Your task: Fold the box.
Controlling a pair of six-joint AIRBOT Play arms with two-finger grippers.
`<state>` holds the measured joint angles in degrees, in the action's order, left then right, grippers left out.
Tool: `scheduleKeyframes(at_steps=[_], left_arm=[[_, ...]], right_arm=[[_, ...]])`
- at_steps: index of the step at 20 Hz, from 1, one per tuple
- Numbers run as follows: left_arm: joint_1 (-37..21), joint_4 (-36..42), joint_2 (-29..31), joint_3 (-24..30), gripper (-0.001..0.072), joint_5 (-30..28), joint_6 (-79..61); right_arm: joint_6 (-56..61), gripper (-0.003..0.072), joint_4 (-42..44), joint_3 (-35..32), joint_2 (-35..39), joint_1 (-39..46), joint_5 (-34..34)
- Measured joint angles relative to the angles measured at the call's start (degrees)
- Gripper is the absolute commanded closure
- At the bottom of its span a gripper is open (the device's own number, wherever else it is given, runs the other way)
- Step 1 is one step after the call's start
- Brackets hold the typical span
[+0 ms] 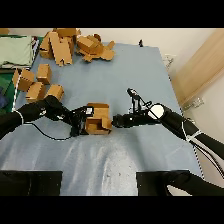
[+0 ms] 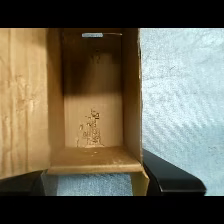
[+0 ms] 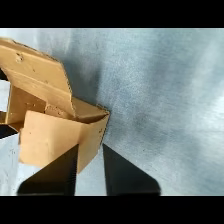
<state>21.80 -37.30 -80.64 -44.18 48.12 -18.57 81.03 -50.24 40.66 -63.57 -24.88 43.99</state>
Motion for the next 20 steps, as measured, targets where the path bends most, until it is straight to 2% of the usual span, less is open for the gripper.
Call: scheduleKeyframes(at_steps=[3,7,11,15,20], left_arm=[[0.0,0.0,0.0,0.0,0.0246,0.22,0.0],[0.0,0.0,0.0,0.0,0.0246,0.37,0.0],[0.0,0.0,0.0,0.0,0.0246,0.42,0.0],[0.02,0.0,0.0,0.0,0.0246,0.44,0.0],[0.0,-0.02,0.0,0.0,0.0246,0.46,-0.02]], right_arm=[[0.13,0.0239,1.33,0.31,-0.72,-1.2,0.04],[3.69,0.0239,-0.85,1.51,-1.44,-2.99,0.07],[14.53,0.025,-10.01,5.29,-3.17,-6.08,1.36],[26.67,0.0251,-21.4,12.22,-7.08,-9.92,6.16],[34.69,0.0251,-28.96,19.52,-13.07,-13.42,12.28]])
